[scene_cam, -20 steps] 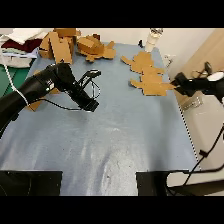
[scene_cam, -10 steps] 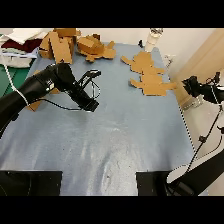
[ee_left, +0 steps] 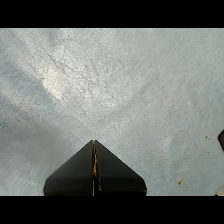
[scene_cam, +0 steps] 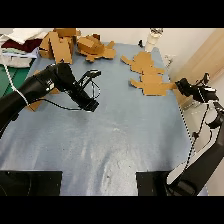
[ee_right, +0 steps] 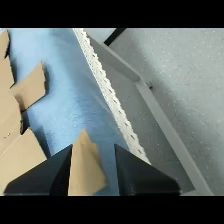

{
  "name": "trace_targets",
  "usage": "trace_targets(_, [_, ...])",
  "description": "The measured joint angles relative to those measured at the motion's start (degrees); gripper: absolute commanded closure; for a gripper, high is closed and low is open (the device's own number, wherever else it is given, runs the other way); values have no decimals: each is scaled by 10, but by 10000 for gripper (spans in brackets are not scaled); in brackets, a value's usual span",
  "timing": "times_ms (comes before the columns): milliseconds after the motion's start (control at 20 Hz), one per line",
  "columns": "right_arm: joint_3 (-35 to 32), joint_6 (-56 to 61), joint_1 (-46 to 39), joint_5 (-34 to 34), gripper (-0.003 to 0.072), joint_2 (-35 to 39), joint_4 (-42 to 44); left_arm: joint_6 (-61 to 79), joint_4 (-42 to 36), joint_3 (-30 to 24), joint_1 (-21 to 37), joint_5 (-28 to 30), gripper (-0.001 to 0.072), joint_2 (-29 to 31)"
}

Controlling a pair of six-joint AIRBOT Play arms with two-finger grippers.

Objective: Fold the box.

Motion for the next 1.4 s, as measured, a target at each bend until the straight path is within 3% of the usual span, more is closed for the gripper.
trace_targets(150, [10, -3, 12, 3, 323, -6, 1, 0, 0, 0, 0, 0, 699, 0])
trace_targets(450, [17, -3, 32, 34, 358, -8, -1, 0, 0, 0, 0, 0, 699, 0])
trace_targets(500, [17, -3, 34, 40, 459, -8, -2, 0, 0, 0, 0, 0, 699, 0])
trace_targets(550, [17, -3, 36, 48, 482, -8, -3, 0, 0, 0, 0, 0, 699, 0])
trace_targets(1100, [17, 1, 45, 130, 483, -8, -7, 0, 0, 0, 0, 0, 699, 0])
trace_targets(1200, [17, 0, 45, 143, 607, -8, -17, 0, 0, 0, 0, 0, 699, 0])
trace_targets(1300, [17, 1, 45, 156, 610, -8, -31, 0, 0, 0, 0, 0, 699, 0])
trace_targets(1350, [17, 0, 47, 161, 684, -8, -36, 0, 0, 0, 0, 0, 699, 0])
trace_targets(1400, [17, 0, 48, 164, 683, -8, -37, 0, 0, 0, 0, 0, 699, 0])
